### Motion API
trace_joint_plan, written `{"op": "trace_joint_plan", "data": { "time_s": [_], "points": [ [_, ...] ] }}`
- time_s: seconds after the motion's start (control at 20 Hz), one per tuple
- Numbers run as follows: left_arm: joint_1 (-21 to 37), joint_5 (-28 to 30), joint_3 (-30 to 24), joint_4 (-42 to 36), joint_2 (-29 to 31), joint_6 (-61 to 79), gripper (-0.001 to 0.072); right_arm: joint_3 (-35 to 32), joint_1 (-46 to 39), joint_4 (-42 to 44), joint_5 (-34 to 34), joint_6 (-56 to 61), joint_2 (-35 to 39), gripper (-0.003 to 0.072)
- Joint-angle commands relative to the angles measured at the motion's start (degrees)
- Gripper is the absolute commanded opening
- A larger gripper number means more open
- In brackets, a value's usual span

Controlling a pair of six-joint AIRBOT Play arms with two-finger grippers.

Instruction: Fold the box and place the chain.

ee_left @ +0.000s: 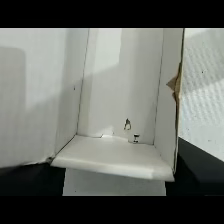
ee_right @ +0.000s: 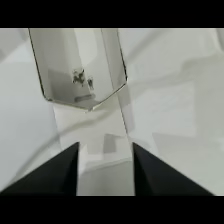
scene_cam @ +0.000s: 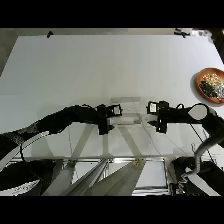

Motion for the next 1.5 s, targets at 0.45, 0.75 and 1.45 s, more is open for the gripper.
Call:
{"op": "trace_joint_plan", "data": {
  "time_s": [0.45, 0.75, 1.45],
  "points": [
    [0.02, 0.31, -0.04, 1.25, -0.02, 0.04, 0.0082, -0.02, 4.22, 4.22, -1.33, -2.84, -5.35, 0.0260],
    [0.02, 0.31, -0.04, 1.22, -0.02, 0.04, 0.0082, -0.02, 4.42, 7.28, -2.54, -4.61, -6.21, 0.0216],
    [0.02, 0.31, -0.04, 1.22, -0.02, 0.04, 0.0082, -0.02, 7.17, 13.25, -3.13, -10.97, -9.33, 0.0097]
  ]
}}
